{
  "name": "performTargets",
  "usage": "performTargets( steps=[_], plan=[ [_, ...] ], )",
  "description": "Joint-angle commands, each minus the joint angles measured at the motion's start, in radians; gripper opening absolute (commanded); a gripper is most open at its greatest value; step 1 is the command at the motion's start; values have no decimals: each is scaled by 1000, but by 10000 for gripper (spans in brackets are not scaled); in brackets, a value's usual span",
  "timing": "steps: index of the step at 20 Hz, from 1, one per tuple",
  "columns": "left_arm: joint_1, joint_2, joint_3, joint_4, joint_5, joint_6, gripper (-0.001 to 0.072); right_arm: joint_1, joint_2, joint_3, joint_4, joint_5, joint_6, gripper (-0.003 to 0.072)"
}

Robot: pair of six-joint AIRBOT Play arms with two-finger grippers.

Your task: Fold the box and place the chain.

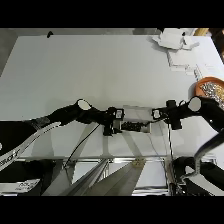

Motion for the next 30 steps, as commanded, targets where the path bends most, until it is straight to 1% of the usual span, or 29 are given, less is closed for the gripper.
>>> performTargets(
  steps=[1, 3, 4, 5, 7, 9, 13, 15, 16, 17, 19, 21, 23, 26, 30],
  plan=[
    [0, 1, 0, 0, 0, 0, 313, 0, -32, 0, 0, -31, -60, 215],
    [0, 1, 0, 0, 0, 0, 313, 0, -41, 0, 0, -32, -65, 215],
    [0, 1, 0, 0, 0, 0, 313, 0, -42, 0, 0, -20, -64, 141],
    [0, 1, 0, 0, 0, 0, 313, 0, -42, 0, 0, 11, -65, 18],
    [0, 1, 0, 0, 0, 0, 313, 0, -31, 0, -2, 71, -64, 18],
    [0, 1, 0, 0, 0, 0, 313, 7, 27, 0, 0, 114, -48, 18],
    [0, 1, 0, 0, 0, 0, 313, 77, 236, 0, 27, 208, 53, 18],
    [0, 1, 0, 1, 0, 0, 313, 137, 332, 0, 99, 262, 54, 18],
    [0, 1, 0, 0, 0, 0, 313, 167, 365, 0, 151, 270, 76, 18],
    [0, 1, 0, -1, 0, 0, 313, 197, 389, 0, 209, 266, 92, 18],
    [0, 1, 0, 0, 0, 0, 313, 261, 412, 0, 330, 222, 105, 17],
    [0, 1, 0, 0, 0, 0, 313, 323, 407, 0, 454, 146, 105, 17],
    [0, 1, 0, 0, 0, 0, 313, 384, 387, 0, 533, 47, 105, 17],
    [0, 1, 0, 0, 0, 0, 313, 458, 334, 0, 552, -50, 105, 17],
    [0, 1, 0, 0, 0, 0, 313, 515, 219, 0, 551, -60, 107, 18]
  ],
)
